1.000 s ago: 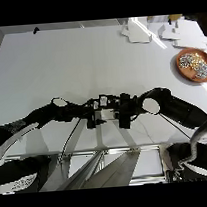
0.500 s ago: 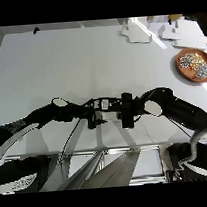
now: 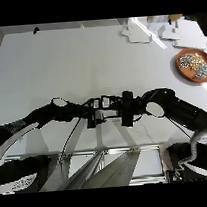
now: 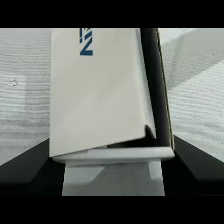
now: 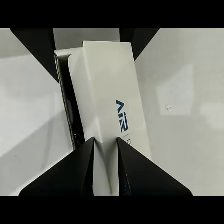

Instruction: Fold the box and place the chain.

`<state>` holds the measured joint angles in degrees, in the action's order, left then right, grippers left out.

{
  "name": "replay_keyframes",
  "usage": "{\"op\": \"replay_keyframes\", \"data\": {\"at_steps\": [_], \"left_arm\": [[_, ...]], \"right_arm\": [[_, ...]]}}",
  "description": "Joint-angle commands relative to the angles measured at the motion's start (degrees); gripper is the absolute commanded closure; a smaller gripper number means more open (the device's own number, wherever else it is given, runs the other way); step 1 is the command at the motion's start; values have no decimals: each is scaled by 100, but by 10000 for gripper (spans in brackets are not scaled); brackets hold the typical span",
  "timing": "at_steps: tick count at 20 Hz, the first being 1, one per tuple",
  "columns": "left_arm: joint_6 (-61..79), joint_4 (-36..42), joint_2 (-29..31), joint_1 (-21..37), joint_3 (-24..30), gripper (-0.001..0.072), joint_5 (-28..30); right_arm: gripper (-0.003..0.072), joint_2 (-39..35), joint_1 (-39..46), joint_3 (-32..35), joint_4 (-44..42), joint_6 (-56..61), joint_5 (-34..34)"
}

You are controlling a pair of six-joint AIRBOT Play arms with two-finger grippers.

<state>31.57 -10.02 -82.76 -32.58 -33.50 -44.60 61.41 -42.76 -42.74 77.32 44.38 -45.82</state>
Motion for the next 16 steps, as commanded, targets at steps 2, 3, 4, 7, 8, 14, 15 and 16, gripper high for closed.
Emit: {"op": "replay_keyframes", "data": {"at_steps": [2, 3, 4, 7, 8, 14, 15, 16], "left_arm": [[11, -4, 4, -2, 4, 501, -22], [11, -4, 7, -2, 4, 501, -22], [11, -4, 4, -2, 4, 501, -22], [11, -4, 4, -2, 4, 501, -22], [11, -4, 4, -2, 4, 501, -22], [11, -4, 7, -2, 4, 501, -22], [11, -4, 4, -2, 4, 501, -22], [11, -4, 4, -2, 4, 501, -22]], "right_arm": [[562, 55, 2, 85, -354, 79, 46], [562, 72, 2, 107, -472, 79, 55], [557, 74, 2, 131, -584, 72, 57], [479, 74, -2, 138, -623, 72, -66], [469, 74, -2, 138, -623, 57, -131], [365, -216, 4, 136, -717, 57, -151], [365, -308, 4, 136, -715, 59, -153], [365, -374, 4, 136, -715, 59, -157]]}}
